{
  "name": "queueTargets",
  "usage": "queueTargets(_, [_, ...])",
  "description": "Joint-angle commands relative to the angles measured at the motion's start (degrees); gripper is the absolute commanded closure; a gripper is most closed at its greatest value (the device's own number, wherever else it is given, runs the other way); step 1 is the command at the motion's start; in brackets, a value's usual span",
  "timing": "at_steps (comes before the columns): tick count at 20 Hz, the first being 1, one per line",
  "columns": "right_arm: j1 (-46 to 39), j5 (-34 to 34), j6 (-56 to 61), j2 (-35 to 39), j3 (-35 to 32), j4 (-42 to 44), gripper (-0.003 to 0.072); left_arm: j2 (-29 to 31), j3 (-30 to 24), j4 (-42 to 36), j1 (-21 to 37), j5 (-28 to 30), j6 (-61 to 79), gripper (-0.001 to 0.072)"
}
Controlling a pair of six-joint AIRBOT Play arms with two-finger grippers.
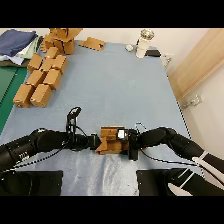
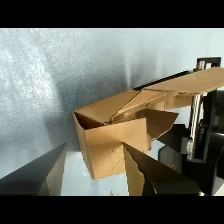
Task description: Fold the box.
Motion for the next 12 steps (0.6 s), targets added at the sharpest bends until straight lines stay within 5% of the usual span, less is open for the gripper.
queueTargets(1, [0.0, 0.0, 0.0, 0.0, 0.0, 0.0, 0.0203, -0.3, 0.1, -0.8, 0.0, 1.9, -0.6, 0.0165])
queueTargets(8, [0.0, 0.0, 0.0, 0.0, 0.0, 0.0, 0.0203, -9.6, 8.2, 1.1, -0.5, -9.0, -4.2, 0.0167])
queueTargets(12, [0.0, 0.0, 0.0, 0.0, 0.0, 0.0, 0.0203, -15.3, 15.6, 18.1, -5.2, -16.3, -20.9, 0.0171])
